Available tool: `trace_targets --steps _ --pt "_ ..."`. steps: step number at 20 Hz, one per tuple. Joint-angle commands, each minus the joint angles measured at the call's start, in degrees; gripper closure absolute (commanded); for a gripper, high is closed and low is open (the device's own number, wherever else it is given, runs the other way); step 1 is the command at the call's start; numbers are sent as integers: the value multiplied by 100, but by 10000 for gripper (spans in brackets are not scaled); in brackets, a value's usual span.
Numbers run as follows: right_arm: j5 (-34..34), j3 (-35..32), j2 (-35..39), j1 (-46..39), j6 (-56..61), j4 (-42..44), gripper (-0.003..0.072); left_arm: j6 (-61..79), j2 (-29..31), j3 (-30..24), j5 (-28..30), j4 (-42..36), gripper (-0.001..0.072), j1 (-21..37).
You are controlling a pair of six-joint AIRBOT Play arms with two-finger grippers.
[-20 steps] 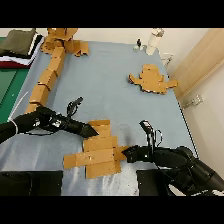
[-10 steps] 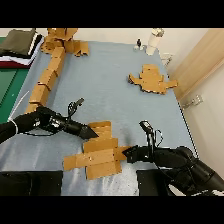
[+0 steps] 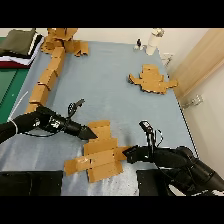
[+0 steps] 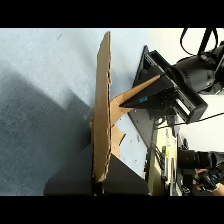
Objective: Fold the box.
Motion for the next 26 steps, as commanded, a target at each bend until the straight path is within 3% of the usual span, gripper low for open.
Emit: trace_targets --steps 1,2,3,4,7,9,10,12,16,18,23,26 --pt "22 -4 4 2 -9 -4 683 37 -4 -4 17 48 698 -4" --pt "46 -2 4 2 -9 -55 585 79 -4 -4 76 46 699 -4" --pt "76 4 7 2 -4 -184 371 138 -4 -4 166 46 699 -4" --pt "74 61 7 -24 -4 -470 293 205 -2 -2 304 50 699 -9" --pt "-483 835 9 -409 1038 -2474 292 267 210 -4 704 177 700 -221" --pt "-1104 1537 13 -693 1727 -3333 298 560 597 -4 1095 129 700 -544" --pt "-1316 1808 17 -807 1945 -3456 372 804 846 -4 1447 133 699 -809" --pt "-1436 2092 17 -872 2111 -3259 671 1281 1300 -4 2135 81 700 -1443" --pt "-1434 2138 15 -710 1888 -1762 685 1961 1768 -4 2865 15 699 -2579" --pt "-1655 2138 17 -538 1897 -1440 686 2321 1775 -4 3021 4 699 -2929" --pt "-2774 1998 20 -452 2376 -2330 685 2892 1773 -11 3480 7 699 -3248" --pt "-2835 1801 103 -452 2664 -2605 686 3150 1766 -31 3700 11 699 -3248"
